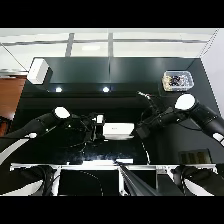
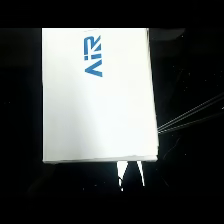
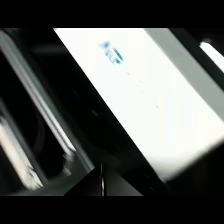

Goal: Fold the box and place the chain.

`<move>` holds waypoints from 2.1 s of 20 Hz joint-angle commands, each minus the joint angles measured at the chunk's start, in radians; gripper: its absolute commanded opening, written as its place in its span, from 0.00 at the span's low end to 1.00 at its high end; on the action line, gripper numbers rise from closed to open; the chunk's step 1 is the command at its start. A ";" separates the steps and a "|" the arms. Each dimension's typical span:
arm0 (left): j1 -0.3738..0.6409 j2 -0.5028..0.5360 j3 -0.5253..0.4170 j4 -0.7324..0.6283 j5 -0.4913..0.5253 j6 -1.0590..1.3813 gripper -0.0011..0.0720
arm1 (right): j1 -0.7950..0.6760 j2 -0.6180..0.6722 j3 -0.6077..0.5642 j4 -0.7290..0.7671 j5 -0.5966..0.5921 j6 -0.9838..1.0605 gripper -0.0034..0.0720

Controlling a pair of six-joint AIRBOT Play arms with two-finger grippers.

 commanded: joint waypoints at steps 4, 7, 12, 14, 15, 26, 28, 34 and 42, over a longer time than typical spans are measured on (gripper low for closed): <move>0.000 -0.001 0.000 0.000 0.000 -0.001 0.41 | 0.039 -0.099 -0.083 0.325 -0.187 0.034 0.06; 0.000 -0.001 0.000 0.000 0.000 -0.001 0.41 | 0.059 -0.147 -0.083 0.311 -0.228 0.034 0.06; 0.000 -0.001 0.000 0.000 0.000 -0.001 0.41 | 0.059 -0.173 -0.083 0.203 -0.267 0.041 0.06; 0.000 -0.001 0.000 0.000 0.000 -0.001 0.41 | 0.059 -0.173 -0.083 0.179 -0.267 0.041 0.06; 0.000 -0.001 0.000 0.000 0.000 -0.001 0.41 | 0.059 -0.173 -0.083 0.179 -0.274 0.041 0.06; 0.000 0.003 0.002 0.005 0.018 -0.003 0.58 | -0.156 -0.055 0.092 0.110 -0.036 -0.003 0.06; 0.006 0.020 0.010 0.022 0.018 -0.089 0.98 | -0.281 0.036 0.142 0.111 0.007 0.001 0.06; 0.027 0.187 0.061 0.340 -0.079 -0.484 0.99 | -0.547 0.246 0.155 0.056 0.104 0.000 0.06; -0.188 0.035 0.279 0.329 -0.090 -0.501 0.99 | -0.550 0.249 0.154 0.054 0.068 0.005 0.06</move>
